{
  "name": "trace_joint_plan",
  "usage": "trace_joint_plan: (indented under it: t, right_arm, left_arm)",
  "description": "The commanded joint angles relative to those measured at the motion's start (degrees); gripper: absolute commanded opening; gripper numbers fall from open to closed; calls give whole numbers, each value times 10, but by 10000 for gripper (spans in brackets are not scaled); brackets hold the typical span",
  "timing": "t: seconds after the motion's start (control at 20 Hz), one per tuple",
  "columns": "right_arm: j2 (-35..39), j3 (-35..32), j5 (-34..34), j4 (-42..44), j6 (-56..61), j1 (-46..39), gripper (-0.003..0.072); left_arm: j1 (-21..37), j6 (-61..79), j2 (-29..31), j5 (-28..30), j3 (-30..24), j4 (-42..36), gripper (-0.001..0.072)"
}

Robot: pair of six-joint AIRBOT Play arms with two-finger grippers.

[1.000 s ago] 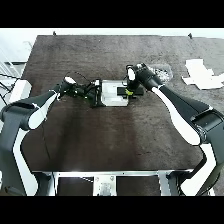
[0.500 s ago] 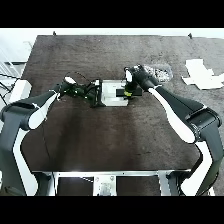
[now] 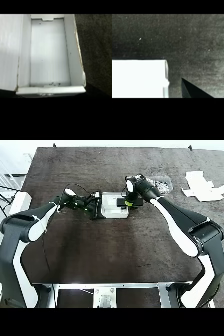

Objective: Fold the box and place the chain.

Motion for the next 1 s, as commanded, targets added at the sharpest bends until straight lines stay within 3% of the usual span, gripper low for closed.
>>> trace_joint_plan:
  t: [0.0, 0.3, 0.6, 0.75, 0.95]
  right_arm:
    - [12, 1, 11, 6, -2, 4, 433]
    - [76, 1, 14, -1, -65, 12, 456]
    - [153, 1, -17, -96, -107, -53, 439]
    - [141, 0, -80, -74, -151, -134, 422]
    - [90, 1, -168, 42, -261, -229, 377]
  left_arm:
    - [0, 0, 0, 0, 0, 0, 622]
    - [0, 0, 0, 0, 0, 0, 622]
    - [0, 0, 0, 0, 0, 0, 622]
    - [0, 0, 0, 0, 0, 0, 622]
    - [0, 0, 0, 1, 0, 0, 622]
